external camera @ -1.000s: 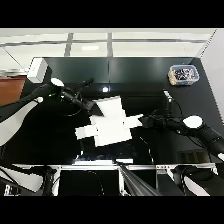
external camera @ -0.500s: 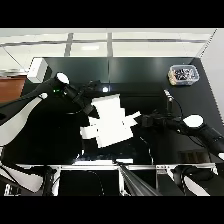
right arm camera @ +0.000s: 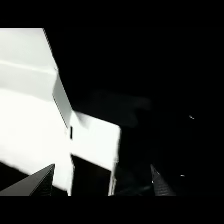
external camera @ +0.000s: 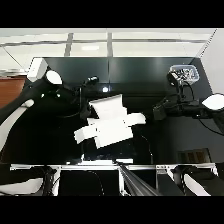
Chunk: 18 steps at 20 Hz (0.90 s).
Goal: Fold the box and place the chain.
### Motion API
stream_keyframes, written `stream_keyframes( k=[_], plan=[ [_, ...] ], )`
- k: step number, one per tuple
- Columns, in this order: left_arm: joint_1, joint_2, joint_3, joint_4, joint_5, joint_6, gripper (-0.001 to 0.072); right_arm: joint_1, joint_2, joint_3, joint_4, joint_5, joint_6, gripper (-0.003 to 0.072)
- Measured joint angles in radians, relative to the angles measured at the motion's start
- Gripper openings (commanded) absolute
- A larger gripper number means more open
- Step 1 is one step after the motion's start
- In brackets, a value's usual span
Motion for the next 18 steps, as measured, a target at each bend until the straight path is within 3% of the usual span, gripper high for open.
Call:
stream_keyframes(
  k=[3,7,18],
  plan=[
    [-0.051,0.058,-0.070,0.070,0.163,0.167,0.0025,-0.001,0.000,0.018,-0.055,0.015,-0.019,0.0678],
    [-0.103,0.046,-0.099,0.045,0.343,0.356,0.0026,0.070,0.000,-0.001,-0.084,0.007,-0.144,0.0679],
    [-0.129,-0.013,-0.109,-0.007,0.387,0.477,0.0025,0.412,-0.026,-0.190,-0.180,-0.259,-0.600,0.0678]
  ],
)
